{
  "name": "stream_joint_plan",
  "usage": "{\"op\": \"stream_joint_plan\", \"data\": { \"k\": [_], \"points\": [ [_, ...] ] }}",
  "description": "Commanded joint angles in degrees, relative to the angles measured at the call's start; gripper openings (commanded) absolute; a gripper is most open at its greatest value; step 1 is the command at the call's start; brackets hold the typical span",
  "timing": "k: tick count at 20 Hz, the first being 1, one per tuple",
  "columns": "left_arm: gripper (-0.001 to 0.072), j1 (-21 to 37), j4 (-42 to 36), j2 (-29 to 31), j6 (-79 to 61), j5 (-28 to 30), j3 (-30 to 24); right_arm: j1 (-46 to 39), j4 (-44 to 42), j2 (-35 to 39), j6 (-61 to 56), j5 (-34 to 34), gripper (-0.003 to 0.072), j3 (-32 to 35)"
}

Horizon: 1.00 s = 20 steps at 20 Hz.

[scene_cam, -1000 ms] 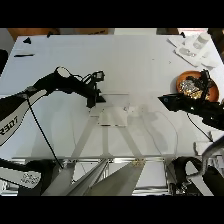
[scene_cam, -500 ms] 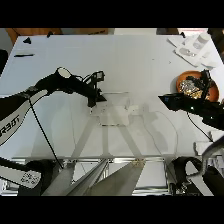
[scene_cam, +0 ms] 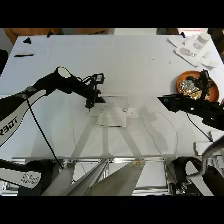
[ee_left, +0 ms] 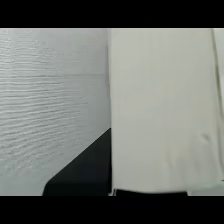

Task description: Fold the box and place the chain.

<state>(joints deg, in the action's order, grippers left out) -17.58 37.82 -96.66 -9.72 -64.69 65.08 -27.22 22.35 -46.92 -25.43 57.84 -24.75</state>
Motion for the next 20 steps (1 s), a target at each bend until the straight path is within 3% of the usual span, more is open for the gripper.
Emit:
{"op": "stream_joint_plan", "data": {
  "k": [1, 9, 20],
  "points": [
    [0.0000, 0.0, -0.7, 0.7, -3.0, -0.2, 0.0, 0.0, 0.5, 0.0, 0.0, 0.2, 0.0417, -0.1],
    [0.0002, 0.0, -0.7, -0.5, -3.1, 1.2, 0.0, 0.0, 5.0, 0.0, 0.0, 0.3, 0.0417, -0.1],
    [0.0014, 0.0, -0.8, -1.4, -2.9, 0.2, 0.0, 0.0, 4.6, 0.0, 0.8, 1.5, 0.0417, -0.1]
  ]
}}
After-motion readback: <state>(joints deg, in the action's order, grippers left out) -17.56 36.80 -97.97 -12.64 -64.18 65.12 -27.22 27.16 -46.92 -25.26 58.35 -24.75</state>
